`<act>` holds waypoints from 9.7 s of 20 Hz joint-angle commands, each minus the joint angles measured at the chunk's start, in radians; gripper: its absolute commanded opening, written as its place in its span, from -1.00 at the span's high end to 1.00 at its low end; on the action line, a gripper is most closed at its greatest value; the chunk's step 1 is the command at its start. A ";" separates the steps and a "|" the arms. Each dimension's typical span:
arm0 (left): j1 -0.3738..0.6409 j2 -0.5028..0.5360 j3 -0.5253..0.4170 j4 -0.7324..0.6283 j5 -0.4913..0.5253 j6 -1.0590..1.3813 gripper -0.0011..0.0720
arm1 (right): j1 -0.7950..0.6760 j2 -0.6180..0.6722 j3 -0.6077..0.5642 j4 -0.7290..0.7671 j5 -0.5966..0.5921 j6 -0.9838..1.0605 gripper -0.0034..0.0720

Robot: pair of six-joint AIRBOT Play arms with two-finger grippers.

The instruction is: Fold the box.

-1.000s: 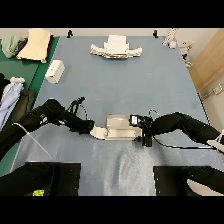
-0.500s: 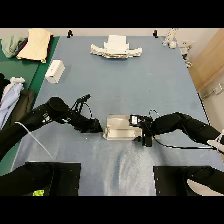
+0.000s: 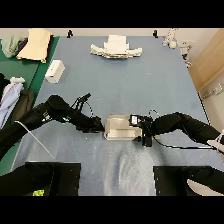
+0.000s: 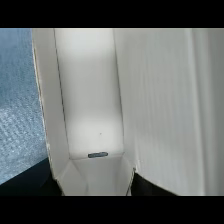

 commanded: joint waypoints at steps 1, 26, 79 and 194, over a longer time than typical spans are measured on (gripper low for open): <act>-0.001 0.000 0.001 -0.041 -0.008 0.002 -0.01 | 0.000 -0.001 0.000 0.000 0.000 0.000 -0.19; -0.428 -0.093 0.254 0.586 0.052 -0.710 -0.01 | 0.000 -0.001 0.000 -0.002 0.000 0.000 -0.19; -0.660 -0.402 0.541 0.947 -0.198 -1.119 -0.51 | 0.000 -0.001 0.000 -0.002 0.000 0.000 -0.19; -0.192 -0.104 -0.128 -0.201 0.358 1.644 -0.39 | 0.000 -0.001 0.000 -0.001 -0.001 0.000 -0.19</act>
